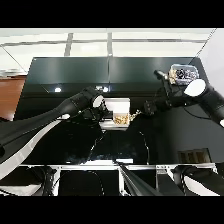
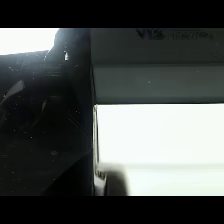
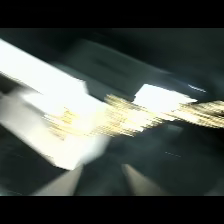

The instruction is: Fold the box and place the chain.

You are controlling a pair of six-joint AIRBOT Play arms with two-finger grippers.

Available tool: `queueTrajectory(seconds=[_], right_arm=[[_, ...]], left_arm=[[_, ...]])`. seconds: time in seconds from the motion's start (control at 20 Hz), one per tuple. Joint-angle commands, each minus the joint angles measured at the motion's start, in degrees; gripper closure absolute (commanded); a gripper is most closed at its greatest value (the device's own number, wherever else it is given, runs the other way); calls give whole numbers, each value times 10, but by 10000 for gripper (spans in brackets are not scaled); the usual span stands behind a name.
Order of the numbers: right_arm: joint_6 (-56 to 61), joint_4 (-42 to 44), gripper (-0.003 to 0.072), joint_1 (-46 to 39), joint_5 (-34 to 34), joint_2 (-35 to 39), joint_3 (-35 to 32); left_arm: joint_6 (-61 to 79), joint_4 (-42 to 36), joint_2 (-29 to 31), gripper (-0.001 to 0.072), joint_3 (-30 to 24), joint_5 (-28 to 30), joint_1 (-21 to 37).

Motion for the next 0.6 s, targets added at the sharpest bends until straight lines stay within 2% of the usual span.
queueTrajectory(seconds=[0.0,0.1,0.15,0.3,0.35,0.55], right_arm=[[-194,-71,-34,23,-117,4,-84],[-387,-70,-34,69,-209,-2,-128],[-491,-58,-34,83,-218,-12,-131],[-709,122,-34,72,-229,-61,-130],[-755,145,-34,68,-224,-72,-126],[-775,147,-34,61,-226,-95,-109]], left_arm=[[0,0,0,680,0,0,0],[0,0,0,679,0,1,0],[0,0,0,680,0,2,0],[0,0,0,679,0,2,0],[0,0,0,680,0,2,0],[0,0,0,680,0,2,0]])
